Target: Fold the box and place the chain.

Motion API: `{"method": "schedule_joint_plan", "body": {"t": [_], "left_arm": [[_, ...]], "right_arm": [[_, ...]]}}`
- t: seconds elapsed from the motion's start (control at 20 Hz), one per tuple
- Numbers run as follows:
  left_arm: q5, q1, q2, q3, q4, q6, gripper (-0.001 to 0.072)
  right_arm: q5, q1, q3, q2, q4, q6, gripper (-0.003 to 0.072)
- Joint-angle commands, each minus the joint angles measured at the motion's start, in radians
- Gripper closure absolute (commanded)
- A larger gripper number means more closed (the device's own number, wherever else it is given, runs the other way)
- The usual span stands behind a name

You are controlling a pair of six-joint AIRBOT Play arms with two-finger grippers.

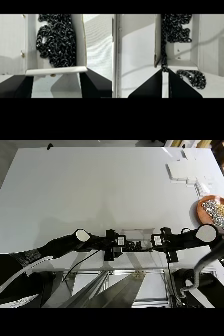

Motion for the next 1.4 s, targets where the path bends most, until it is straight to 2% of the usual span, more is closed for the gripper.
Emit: {"method": "schedule_joint_plan", "body": {"t": [0.0,0.25,0.45,0.55,0.65,0.8,0.95,1.0,1.15,1.35], "left_arm": [[0.0,0.0,0.001,0.0,0.001,0.001,0.0503],[0.0,0.0,0.001,0.0,0.001,0.001,0.0503],[0.0,0.0,0.001,0.0,0.001,0.0,0.0503],[0.0,0.0,0.001,0.0,0.001,0.0,0.0503],[0.0,0.0,0.001,0.0,0.001,0.001,0.0503],[0.0,0.0,0.001,0.0,0.001,0.0,0.0503],[0.0,0.0,0.001,0.0,0.001,0.001,0.0503],[0.0,0.0,0.001,0.0,0.001,0.001,0.0503],[0.0,0.0,0.001,0.0,0.001,0.001,0.0503],[0.0,0.0,0.001,0.0,0.001,0.001,0.0503]], "right_arm": [[-0.011,0.001,0.0,0.029,-0.042,0.0,0.0666],[0.012,0.001,0.076,0.114,-0.048,0.055,0.0666],[0.029,0.016,0.167,0.113,0.17,0.024,0.0666],[0.018,0.081,0.183,0.113,0.274,-0.073,0.0666],[-0.045,0.177,0.183,0.111,0.315,-0.112,0.0666],[-0.154,0.311,0.182,0.078,0.304,-0.1,0.0666],[-0.192,0.36,0.182,-0.017,0.282,-0.037,0.0666],[-0.192,0.36,0.182,-0.052,0.247,0.005,0.066],[-0.179,0.355,0.182,-0.091,0.11,0.115,0.0495],[-0.07,0.226,0.183,0.011,0.037,0.127,0.0495]]}}
